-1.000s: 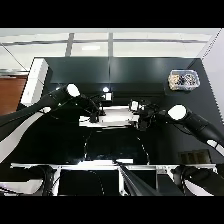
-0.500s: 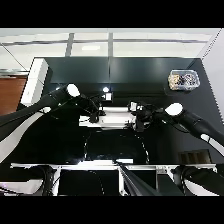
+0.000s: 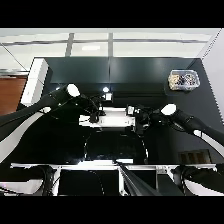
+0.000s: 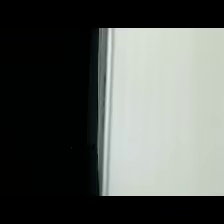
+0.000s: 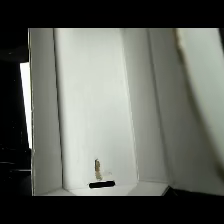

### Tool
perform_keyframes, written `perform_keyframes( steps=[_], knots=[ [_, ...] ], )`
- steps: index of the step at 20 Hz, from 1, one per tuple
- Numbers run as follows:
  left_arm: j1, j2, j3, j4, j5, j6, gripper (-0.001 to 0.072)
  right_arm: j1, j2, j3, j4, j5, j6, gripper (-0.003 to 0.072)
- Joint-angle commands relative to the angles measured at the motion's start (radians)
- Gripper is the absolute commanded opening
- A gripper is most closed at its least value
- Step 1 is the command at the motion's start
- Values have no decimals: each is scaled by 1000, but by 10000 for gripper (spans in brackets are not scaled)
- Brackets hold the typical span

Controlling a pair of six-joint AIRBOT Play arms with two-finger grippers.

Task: Fold the box and place the chain.

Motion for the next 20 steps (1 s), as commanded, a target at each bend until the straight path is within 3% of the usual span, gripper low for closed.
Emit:
perform_keyframes(
  steps=[1,20],
  knots=[
    [0,-1,0,-1,1,1,26,0,-17,0,-13,-11,-5,697],
    [-1,-1,0,-1,1,1,26,10,-27,10,-64,-28,63,696]
  ],
)
